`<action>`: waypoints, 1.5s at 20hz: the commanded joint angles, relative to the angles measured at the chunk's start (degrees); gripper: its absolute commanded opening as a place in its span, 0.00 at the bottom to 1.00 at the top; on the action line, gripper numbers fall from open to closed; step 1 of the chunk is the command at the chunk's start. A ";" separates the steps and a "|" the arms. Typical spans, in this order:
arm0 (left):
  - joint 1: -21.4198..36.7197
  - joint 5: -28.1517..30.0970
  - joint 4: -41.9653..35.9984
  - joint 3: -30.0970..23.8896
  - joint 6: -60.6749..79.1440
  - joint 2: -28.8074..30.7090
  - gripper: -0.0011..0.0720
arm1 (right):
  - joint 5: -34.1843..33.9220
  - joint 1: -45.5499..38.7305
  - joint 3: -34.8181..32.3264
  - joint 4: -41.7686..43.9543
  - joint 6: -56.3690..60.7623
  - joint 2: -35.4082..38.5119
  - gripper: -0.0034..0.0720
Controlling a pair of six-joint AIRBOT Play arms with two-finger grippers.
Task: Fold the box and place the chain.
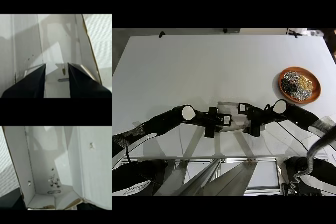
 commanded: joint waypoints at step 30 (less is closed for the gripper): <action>25.07 -11.74 0.94 -15.45 -56.85 17.94 0.28 | 0.02 0.02 0.00 0.04 0.07 0.04 0.73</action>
